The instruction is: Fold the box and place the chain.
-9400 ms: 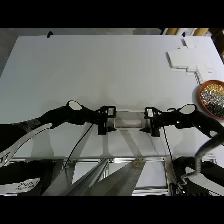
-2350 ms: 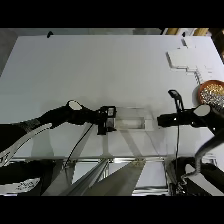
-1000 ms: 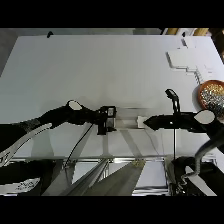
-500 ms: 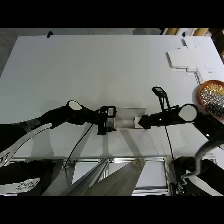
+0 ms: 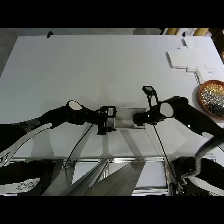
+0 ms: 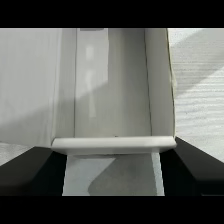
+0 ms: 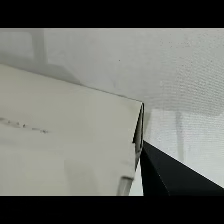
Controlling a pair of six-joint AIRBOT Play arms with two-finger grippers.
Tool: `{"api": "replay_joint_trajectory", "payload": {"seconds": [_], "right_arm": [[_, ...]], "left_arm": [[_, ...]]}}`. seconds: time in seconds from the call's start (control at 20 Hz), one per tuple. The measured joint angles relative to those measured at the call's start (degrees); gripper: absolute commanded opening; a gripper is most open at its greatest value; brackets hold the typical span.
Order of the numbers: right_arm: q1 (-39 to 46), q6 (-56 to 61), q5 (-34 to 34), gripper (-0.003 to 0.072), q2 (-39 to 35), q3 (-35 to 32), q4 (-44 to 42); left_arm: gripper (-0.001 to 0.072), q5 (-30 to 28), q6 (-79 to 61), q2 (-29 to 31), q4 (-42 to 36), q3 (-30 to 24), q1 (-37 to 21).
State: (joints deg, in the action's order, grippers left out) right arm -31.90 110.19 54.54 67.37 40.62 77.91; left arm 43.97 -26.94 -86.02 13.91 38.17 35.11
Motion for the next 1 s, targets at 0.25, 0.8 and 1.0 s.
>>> {"api": "replay_joint_trajectory", "payload": {"seconds": [0.25,0.8,1.0], "right_arm": [[-3.04,5.42,1.64,0.0357,4.44,2.95,4.68],[-5.55,10.84,3.04,0.0088,6.95,3.87,9.11],[-5.6,11.54,3.15,0.0028,7.02,3.87,9.29]], "left_arm": [[0.0149,0.0,0.0,0.0,0.0,0.0,0.0],[0.0149,0.02,0.0,0.0,0.0,0.0,0.0],[0.0149,0.04,0.22,0.0,-0.07,0.0,-0.02]]}}
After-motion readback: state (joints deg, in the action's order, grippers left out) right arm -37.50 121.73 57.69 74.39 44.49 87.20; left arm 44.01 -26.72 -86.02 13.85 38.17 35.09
